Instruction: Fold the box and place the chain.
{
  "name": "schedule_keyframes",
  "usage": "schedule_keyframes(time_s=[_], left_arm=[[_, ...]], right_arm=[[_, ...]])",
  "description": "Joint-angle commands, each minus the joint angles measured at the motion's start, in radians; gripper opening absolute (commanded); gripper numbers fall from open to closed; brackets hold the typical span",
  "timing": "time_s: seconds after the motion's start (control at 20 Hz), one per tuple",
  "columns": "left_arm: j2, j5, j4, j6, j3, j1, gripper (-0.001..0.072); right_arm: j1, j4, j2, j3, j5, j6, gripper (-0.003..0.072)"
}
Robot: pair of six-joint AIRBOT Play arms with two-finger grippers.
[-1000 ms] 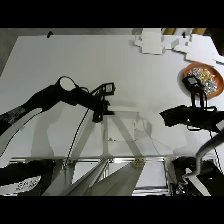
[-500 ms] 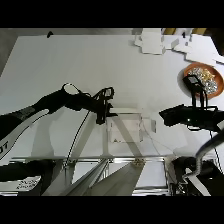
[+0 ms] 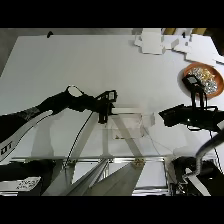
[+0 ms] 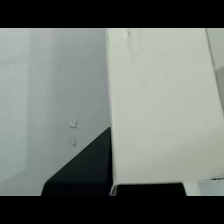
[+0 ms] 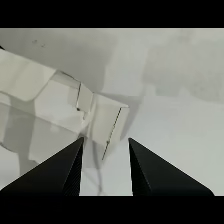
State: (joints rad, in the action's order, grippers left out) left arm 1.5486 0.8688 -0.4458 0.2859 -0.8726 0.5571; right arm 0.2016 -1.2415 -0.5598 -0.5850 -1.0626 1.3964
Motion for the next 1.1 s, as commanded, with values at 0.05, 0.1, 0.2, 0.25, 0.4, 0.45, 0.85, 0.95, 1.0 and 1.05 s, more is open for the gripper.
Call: schedule_keyframes(time_s=[0.05, 0.1, 0.2, 0.25, 0.4, 0.45, 0.85, 0.95, 1.0, 1.05], left_arm=[[0.002, -0.039, -0.096, 0.003, 0.002, 0.043, 0.0], [0.002, -0.042, -0.085, 0.003, 0.002, 0.044, 0.0], [0.001, -0.043, -0.084, 0.003, 0.002, 0.042, 0.0], [0.001, -0.043, -0.085, 0.003, 0.002, 0.042, 0.0], [0.001, -0.043, -0.085, 0.002, 0.002, 0.043, 0.0], [0.0, -0.043, -0.085, 0.002, 0.002, 0.043, 0.0], [-0.001, -0.043, -0.085, 0.002, 0.002, 0.043, 0.0], [-0.013, -0.05, -0.085, -0.001, 0.002, 0.043, 0.0003], [-0.026, -0.064, -0.086, -0.027, 0.002, 0.043, 0.0003], [-0.038, -0.083, -0.087, -0.066, 0.001, 0.043, 0.0003]], right_arm=[[0.001, 0.0, 0.001, 0.0, 0.0, -0.018, 0.0319], [0.001, 0.0, 0.001, 0.0, 0.0, -0.018, 0.0319], [0.001, 0.0, 0.001, 0.0, -0.001, -0.018, 0.0319], [0.001, 0.0, 0.001, 0.0, -0.002, -0.018, 0.0319], [0.001, 0.0, 0.001, 0.0, -0.008, -0.018, 0.0319], [0.001, 0.0, 0.001, 0.0, -0.014, -0.018, 0.0319], [0.001, 0.002, 0.001, 0.0, -0.041, -0.085, 0.0317], [0.001, 0.008, 0.001, 0.0, -0.046, -0.099, 0.0317], [0.001, 0.01, 0.001, 0.0, -0.046, -0.099, 0.0317], [0.001, 0.012, 0.001, 0.0, -0.046, -0.099, 0.0317]])
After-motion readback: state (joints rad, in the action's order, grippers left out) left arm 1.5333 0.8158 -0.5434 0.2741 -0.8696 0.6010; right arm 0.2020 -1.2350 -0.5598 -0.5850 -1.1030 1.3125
